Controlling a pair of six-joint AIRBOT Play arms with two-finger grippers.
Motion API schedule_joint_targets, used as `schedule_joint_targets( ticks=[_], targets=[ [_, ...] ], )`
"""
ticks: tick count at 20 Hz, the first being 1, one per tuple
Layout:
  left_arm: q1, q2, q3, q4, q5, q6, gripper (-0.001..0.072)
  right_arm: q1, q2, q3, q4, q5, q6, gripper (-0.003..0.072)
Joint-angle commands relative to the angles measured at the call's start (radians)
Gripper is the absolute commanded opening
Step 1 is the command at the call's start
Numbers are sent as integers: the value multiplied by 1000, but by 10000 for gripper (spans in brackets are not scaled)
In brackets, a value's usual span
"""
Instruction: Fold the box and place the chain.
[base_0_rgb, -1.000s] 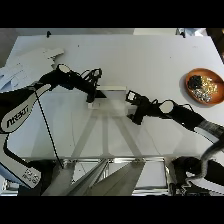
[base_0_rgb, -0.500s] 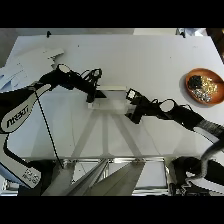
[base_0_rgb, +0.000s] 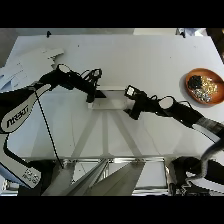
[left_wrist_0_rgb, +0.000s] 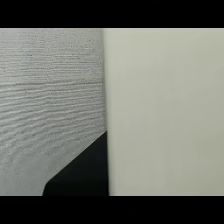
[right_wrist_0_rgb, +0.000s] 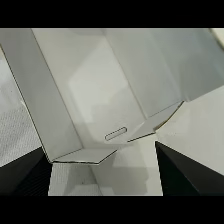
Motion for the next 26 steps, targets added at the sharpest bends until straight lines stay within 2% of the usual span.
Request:
schedule_joint_targets(
  ticks=[1, 10, 14, 26],
  targets=[
    [0, 0, 1, 0, 0, 0, 12, -10, -44, 36, -12, 13, -10, 670],
    [0, 0, 1, 0, 0, 0, 12, -43, -69, 75, -117, 33, 24, 670],
    [0, 0, 1, 0, 0, 0, 12, -72, -69, 114, -121, 115, 1, 670],
    [1, 0, 1, 0, 0, 0, 12, -72, -69, 116, -80, 89, 9, 693]
  ],
)
